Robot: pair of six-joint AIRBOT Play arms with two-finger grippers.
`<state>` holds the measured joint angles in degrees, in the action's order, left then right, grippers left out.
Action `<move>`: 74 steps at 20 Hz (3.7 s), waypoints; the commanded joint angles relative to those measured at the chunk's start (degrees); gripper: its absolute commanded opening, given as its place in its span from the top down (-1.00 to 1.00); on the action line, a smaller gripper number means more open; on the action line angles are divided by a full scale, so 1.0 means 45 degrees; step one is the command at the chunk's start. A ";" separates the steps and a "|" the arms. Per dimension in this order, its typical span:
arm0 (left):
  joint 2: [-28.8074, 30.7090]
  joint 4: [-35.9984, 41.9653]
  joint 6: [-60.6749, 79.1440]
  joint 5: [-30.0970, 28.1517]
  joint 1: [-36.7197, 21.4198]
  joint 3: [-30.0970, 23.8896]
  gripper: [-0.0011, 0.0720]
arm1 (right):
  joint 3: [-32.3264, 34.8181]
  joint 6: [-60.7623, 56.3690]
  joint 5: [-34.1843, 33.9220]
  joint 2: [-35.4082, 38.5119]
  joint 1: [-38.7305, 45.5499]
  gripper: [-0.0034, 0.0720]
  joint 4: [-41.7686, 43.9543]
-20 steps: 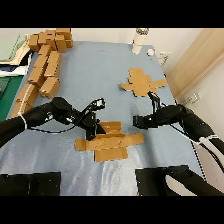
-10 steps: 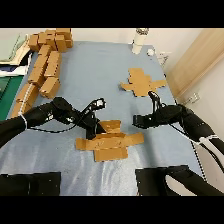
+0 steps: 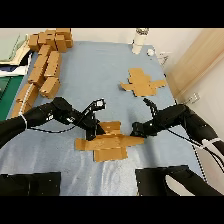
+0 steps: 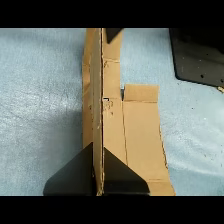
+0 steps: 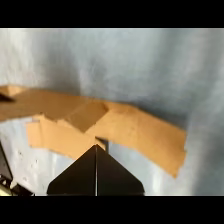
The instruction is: Fold the box.
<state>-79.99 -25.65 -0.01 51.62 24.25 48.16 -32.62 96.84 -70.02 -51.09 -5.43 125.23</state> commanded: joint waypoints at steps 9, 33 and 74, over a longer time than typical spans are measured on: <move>-0.0005 0.0044 0.0000 0.0005 0.0000 -0.0005 0.94 | 0.0209 0.0855 -0.0646 0.4080 -0.1870 0.90 -0.0806; -0.0005 0.0044 0.0000 0.0000 0.0010 -0.0005 0.94 | 0.1287 -0.1676 0.4988 -0.1103 -1.5616 -0.58 -1.3760; -0.0005 0.0044 0.0000 -0.0010 0.0010 -0.0005 0.94 | 0.2569 1.1642 0.7203 0.2560 -0.6572 -1.00 -0.3138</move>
<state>-79.99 -25.45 -0.03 51.55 24.25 48.16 -20.84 124.42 -37.74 -37.74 -43.07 91.15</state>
